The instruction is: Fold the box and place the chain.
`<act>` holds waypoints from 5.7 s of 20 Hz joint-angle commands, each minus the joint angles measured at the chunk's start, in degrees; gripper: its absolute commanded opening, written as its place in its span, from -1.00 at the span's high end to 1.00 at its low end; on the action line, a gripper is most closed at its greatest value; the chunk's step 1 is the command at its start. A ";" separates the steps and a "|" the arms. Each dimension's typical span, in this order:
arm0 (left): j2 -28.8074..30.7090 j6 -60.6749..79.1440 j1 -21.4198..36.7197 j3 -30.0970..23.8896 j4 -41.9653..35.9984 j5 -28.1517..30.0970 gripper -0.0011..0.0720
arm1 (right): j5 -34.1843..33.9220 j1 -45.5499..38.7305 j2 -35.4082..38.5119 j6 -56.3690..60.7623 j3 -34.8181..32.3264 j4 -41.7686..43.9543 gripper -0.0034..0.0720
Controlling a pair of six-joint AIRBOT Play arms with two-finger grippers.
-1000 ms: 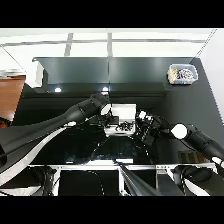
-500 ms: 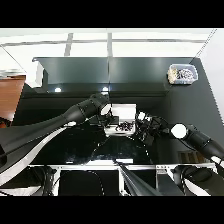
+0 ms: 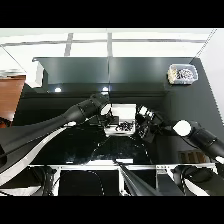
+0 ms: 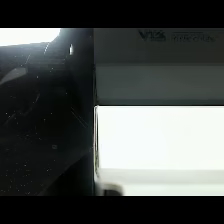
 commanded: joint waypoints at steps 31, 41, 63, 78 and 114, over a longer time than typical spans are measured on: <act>0.00 0.00 0.02 0.02 -0.02 0.07 0.89 | 21.46 -10.08 5.88 31.67 18.62 8.79 0.07; 0.61 -0.02 0.17 0.70 0.13 -2.34 0.41 | 21.05 -13.90 5.86 31.63 18.58 1.90 0.07; 28.09 113.66 30.64 -34.75 -47.34 10.62 -0.98 | 19.74 -13.92 5.86 32.98 18.58 0.66 0.07; 13.46 144.15 24.26 -28.87 -52.30 16.48 -0.99 | 19.80 -13.90 5.86 34.51 18.58 0.68 0.07; 7.61 147.99 19.89 -23.17 -52.54 16.33 -0.98 | 19.80 -13.90 5.86 34.49 18.58 0.83 0.07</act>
